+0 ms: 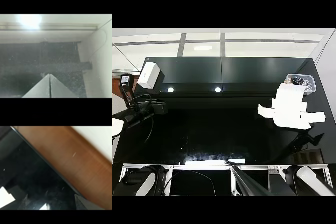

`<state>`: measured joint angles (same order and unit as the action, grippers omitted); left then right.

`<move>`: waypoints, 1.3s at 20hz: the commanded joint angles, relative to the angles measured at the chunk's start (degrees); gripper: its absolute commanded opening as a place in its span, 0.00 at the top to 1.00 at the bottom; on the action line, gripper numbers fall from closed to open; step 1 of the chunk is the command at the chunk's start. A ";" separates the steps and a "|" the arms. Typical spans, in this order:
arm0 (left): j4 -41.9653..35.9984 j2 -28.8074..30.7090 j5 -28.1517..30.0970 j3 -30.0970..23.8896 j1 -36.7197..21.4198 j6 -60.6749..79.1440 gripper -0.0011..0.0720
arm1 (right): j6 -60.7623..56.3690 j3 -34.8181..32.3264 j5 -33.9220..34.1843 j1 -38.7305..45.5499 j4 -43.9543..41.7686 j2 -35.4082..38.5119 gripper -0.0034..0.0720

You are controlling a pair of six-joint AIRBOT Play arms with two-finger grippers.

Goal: Fold the box and place the chain.

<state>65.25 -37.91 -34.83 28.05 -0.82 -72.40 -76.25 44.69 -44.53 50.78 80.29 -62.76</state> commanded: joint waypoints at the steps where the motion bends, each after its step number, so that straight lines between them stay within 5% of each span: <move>1: 0.02 -1.09 0.15 0.00 0.00 0.02 0.95 | 23.74 12.41 -20.65 3.74 -19.91 -14.43 0.03; 4: 0.00 -2.67 0.13 0.00 0.00 0.00 0.95 | 29.90 18.93 -31.30 4.94 -30.38 -23.47 0.03; 10: -0.02 -4.39 0.09 0.00 0.00 0.00 0.95 | 29.55 23.67 -42.66 4.37 -31.21 -35.67 0.03; 18: -2.54 -4.39 0.37 0.02 0.00 0.00 0.95 | 27.28 24.87 -43.71 0.87 -24.79 -37.29 0.03; 20: -2.54 -4.39 0.37 0.02 0.00 0.00 0.95 | 27.30 24.96 -44.72 0.90 -25.11 -37.27 0.44; 24: -3.50 -4.39 0.33 0.02 0.00 0.00 0.95 | 27.54 24.96 -45.38 0.87 -25.68 -37.27 0.57; 25: -3.76 -4.39 0.37 0.02 0.00 0.00 0.95 | 28.68 24.96 -46.29 0.87 -26.12 -37.24 0.91; 26: -3.82 -4.39 0.39 0.02 -0.02 0.00 0.95 | 29.20 24.96 -47.39 0.87 -26.64 -37.24 0.92</move>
<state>62.06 -42.26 -34.46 28.05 -0.82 -72.42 -48.38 69.56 -90.17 51.77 54.52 -100.01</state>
